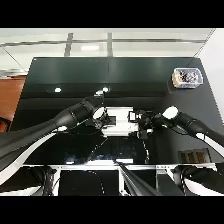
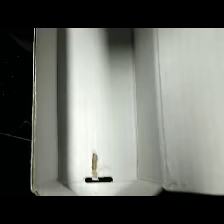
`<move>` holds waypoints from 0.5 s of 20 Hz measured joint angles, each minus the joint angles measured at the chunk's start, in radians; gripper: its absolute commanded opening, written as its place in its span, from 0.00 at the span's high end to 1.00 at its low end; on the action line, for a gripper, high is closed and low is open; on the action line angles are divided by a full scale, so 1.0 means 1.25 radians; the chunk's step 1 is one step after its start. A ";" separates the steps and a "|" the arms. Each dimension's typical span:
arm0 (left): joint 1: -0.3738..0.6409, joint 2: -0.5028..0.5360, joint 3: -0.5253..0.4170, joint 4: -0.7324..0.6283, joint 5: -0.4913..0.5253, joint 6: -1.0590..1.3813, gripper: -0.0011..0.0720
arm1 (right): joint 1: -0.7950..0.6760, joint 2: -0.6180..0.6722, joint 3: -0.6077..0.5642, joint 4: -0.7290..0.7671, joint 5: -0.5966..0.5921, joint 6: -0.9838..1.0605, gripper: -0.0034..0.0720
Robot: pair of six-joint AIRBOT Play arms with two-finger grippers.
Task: Fold the box and place the chain.
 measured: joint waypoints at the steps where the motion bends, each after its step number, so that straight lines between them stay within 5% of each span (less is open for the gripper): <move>1: 0.000 0.000 0.000 0.000 -0.002 0.001 0.95 | -0.001 0.015 0.000 -0.018 0.002 0.010 0.03; 4: 0.000 0.000 0.000 0.001 -0.010 0.007 0.95 | -0.002 0.048 0.000 -0.065 0.006 0.029 0.03; 5: 0.000 0.000 0.000 0.001 -0.016 0.009 0.95 | -0.002 0.054 0.000 -0.077 0.004 0.033 0.16; 7: 0.000 0.000 0.000 0.001 -0.014 0.010 0.95 | -0.002 0.061 0.000 -0.091 0.003 0.038 0.19; 8: 0.000 0.000 0.000 0.001 -0.014 0.010 0.95 | -0.002 0.064 0.000 -0.096 0.003 0.038 0.36; 10: 0.000 0.000 0.000 0.001 -0.013 0.010 0.95 | -0.002 0.067 0.000 -0.102 0.006 0.041 0.43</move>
